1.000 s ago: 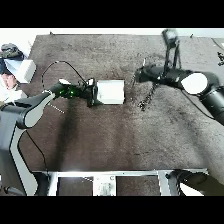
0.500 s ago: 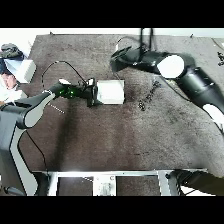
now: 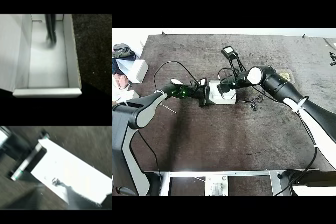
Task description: Fold the box and place the chain.
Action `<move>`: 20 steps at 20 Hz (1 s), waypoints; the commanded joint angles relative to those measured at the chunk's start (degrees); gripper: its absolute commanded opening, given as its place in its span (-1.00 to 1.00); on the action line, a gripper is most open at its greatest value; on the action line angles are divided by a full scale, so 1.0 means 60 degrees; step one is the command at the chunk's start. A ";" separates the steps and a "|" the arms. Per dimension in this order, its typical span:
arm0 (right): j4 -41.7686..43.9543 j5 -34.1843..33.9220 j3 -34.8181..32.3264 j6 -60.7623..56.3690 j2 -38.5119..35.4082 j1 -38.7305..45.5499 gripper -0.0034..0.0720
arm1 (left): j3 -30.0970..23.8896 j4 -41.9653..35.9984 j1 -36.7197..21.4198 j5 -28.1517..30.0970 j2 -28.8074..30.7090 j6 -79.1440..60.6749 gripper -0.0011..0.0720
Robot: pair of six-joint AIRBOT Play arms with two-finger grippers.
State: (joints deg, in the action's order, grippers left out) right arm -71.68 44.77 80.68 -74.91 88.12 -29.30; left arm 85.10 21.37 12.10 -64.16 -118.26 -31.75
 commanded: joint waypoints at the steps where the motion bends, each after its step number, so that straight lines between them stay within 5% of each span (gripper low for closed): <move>1: -0.0688 0.1064 -0.0015 0.0062 0.0084 0.0495 0.29 | 0.0000 0.0004 -0.0011 0.0004 -0.0004 -0.0004 0.12; 4: -0.1457 0.2087 -0.0018 0.0484 -0.0120 0.1417 -0.01 | 0.0000 0.0004 -0.0011 0.0004 -0.0004 -0.0004 0.11; 13: 0.0106 0.3031 -0.0007 0.6109 0.1552 0.3260 -0.01 | 0.0000 0.0004 -0.0011 0.0004 -0.0004 -0.0004 0.12; 20: 0.0091 0.3056 0.0517 0.7300 0.2641 0.3271 -0.02 | 0.0000 0.0004 -0.0011 0.0004 -0.0004 -0.0004 0.12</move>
State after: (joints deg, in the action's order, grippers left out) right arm -71.64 62.61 82.81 -35.14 101.78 -9.96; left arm 85.10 21.37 12.10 -64.16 -118.26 -31.75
